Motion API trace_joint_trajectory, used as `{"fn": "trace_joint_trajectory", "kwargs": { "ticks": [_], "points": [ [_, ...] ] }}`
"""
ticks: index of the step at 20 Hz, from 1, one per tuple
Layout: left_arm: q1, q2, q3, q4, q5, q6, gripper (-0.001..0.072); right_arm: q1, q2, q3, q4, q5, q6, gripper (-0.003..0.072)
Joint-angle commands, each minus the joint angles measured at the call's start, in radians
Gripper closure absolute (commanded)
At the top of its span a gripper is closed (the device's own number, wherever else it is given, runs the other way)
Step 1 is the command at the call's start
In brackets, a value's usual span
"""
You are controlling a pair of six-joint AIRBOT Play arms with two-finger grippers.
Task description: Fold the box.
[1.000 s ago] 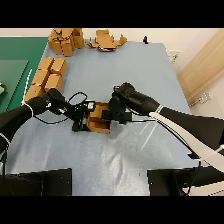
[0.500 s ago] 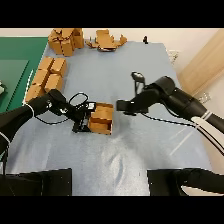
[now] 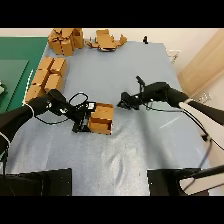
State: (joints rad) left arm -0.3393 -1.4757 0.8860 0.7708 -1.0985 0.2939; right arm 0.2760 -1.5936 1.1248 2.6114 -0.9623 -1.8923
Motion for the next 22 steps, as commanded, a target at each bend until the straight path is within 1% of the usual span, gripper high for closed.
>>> {"fn": "trace_joint_trajectory", "kwargs": {
  "ticks": [1,2,3,4,7,9,10,11,12,13,14,16,17,19,22],
  "points": [
    [0.004,0.001,0.001,0.011,0.007,-0.008,0.0688,0.064,-0.118,0.138,0.169,-0.321,-0.379,0.0682],
    [0.005,0.001,0.001,0.02,0.007,-0.022,0.0688,0.099,-0.101,0.13,0.164,-0.373,-0.445,0.0683],
    [0.005,0.001,0.001,0.03,0.008,-0.026,0.0688,0.131,-0.073,0.11,0.145,-0.373,-0.484,0.0683],
    [0.005,0.001,0.001,0.038,0.007,-0.026,0.0687,0.158,-0.036,0.078,0.106,-0.344,-0.521,0.0683],
    [0.005,0.001,0.001,0.04,0.008,-0.042,0.0687,0.234,0.111,-0.054,-0.016,-0.124,-0.606,0.0683],
    [0.005,0.001,0.001,0.041,0.008,-0.042,0.0687,0.259,0.159,-0.094,-0.095,-0.053,-0.642,0.068],
    [0.005,0.001,0.001,0.04,0.008,-0.042,0.0688,0.266,0.163,-0.094,-0.129,-0.047,-0.649,0.0679],
    [0.005,0.001,0.001,0.04,0.007,-0.042,0.0688,0.269,0.163,-0.094,-0.144,-0.044,-0.669,0.0638],
    [0.005,0.001,0.001,0.041,0.007,-0.042,0.0688,0.273,0.164,-0.093,-0.146,-0.029,-0.675,0.0565],
    [0.005,0.001,0.001,0.041,0.007,-0.046,0.0687,0.277,0.164,-0.093,-0.147,-0.014,-0.676,0.0512],
    [0.005,0.001,0.001,0.041,0.007,-0.048,0.0688,0.282,0.164,-0.093,-0.147,-0.002,-0.685,0.0504],
    [0.005,0.001,0.001,0.041,0.007,-0.048,0.0688,0.299,0.164,-0.093,-0.149,0.01,-0.719,0.0358],
    [0.005,0.001,0.001,0.041,0.007,-0.048,0.0687,0.31,0.168,-0.093,-0.161,0.021,-0.729,0.0354],
    [0.005,0.001,0.001,0.041,0.007,-0.049,0.0687,0.335,0.19,-0.093,-0.22,0.054,-0.735,0.0296],
    [0.005,0.001,0.001,0.041,0.007,-0.048,0.0688,0.362,0.237,-0.093,-0.304,0.105,-0.735,0.0295]
  ]
}}
